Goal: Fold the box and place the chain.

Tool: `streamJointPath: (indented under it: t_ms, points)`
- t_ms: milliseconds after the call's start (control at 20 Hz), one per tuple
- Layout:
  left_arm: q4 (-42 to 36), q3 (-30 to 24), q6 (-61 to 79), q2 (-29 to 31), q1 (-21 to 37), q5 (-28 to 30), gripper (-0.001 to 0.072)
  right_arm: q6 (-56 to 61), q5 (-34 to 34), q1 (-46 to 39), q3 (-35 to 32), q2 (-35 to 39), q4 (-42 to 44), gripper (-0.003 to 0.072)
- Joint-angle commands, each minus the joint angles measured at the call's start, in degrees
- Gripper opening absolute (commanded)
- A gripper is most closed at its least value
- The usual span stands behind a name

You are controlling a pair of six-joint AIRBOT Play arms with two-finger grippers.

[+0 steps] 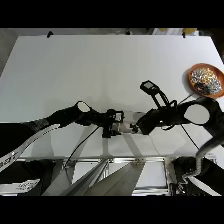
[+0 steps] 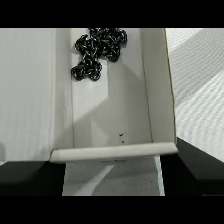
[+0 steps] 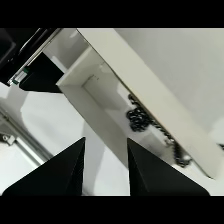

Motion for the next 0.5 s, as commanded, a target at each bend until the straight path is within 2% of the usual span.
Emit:
streamJointPath:
  t_ms: [0,100,150,300,450]
  points:
    - [0.02,-0.02,0.02,0.02,0.00,0.00,0.0314,0.68,5.77,-3.67,8.33,-0.28,-6.93,0.0176]
    - [0.02,-0.02,0.00,0.00,0.00,0.00,0.0314,1.99,4.42,-9.35,10.23,-0.28,-11.74,0.0104]
    - [0.02,-0.02,0.00,0.00,0.00,0.00,0.0314,3.28,4.24,-12.66,10.10,-0.70,-14.69,0.0096]
    - [0.02,-0.02,0.02,0.00,0.00,-0.02,0.0314,7.69,2.21,-20.70,7.50,-3.56,-19.32,0.0019]
    - [0.02,-0.02,0.00,0.00,0.00,0.00,0.0314,8.22,-1.01,-25.07,1.01,-7.04,-19.34,0.0019]
